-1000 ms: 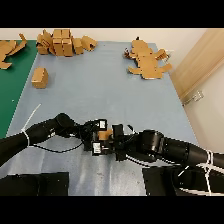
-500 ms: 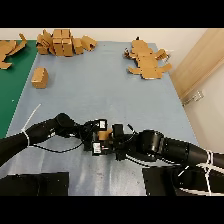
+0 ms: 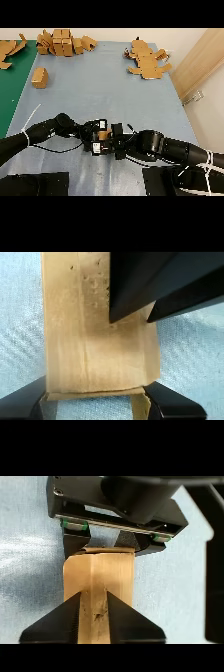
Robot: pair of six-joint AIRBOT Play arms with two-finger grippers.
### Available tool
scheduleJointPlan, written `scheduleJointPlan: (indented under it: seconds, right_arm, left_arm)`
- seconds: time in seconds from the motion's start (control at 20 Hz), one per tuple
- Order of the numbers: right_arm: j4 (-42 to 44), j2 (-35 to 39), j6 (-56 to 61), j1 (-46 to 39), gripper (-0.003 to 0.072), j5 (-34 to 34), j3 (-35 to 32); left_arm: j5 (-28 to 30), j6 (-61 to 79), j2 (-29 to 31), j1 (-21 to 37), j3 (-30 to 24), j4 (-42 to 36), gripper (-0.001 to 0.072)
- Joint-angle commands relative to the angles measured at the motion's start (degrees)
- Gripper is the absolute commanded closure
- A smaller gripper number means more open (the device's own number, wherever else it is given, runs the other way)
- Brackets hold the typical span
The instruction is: Fold the box.
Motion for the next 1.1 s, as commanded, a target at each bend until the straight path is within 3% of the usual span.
scheduleJointPlan:
  seconds: [0.0, 0.1, 0.2, 0.55, 0.65, 1.05]
  right_arm:
    - [-0.1, -0.2, 0.0, 0.0, 0.0472, 0.1, 0.0]
    - [-1.2, -0.3, 0.0, 0.0, 0.0475, 0.1, 0.0]
    - [-1.9, 0.1, 0.0, 0.0, 0.0523, 0.0, 0.1]
    - [-3.0, 1.9, 0.0, 0.0, 0.0516, -0.1, 0.1]
    - [-2.4, 1.9, 0.0, 0.0, 0.0185, -0.5, 0.1]
    - [-4.1, -0.4, 0.1, -0.2, 0.0186, 0.7, 0.0]
  left_arm:
    - [0.0, 0.0, 0.0, 0.0, 0.0, 0.0, 0.0098]
    - [0.0, 0.0, 0.0, 0.0, 0.0, 0.0, 0.0099]
    - [-0.1, 0.0, 0.0, 0.0, 0.0, 0.0, 0.0098]
    - [-0.1, 0.0, 0.0, 0.0, 0.0, 0.0, 0.0098]
    - [-0.1, 0.0, 0.0, 0.0, 0.0, 0.0, 0.0099]
    - [-0.1, 0.0, 0.0, 0.0, 0.0, 0.0, 0.0099]
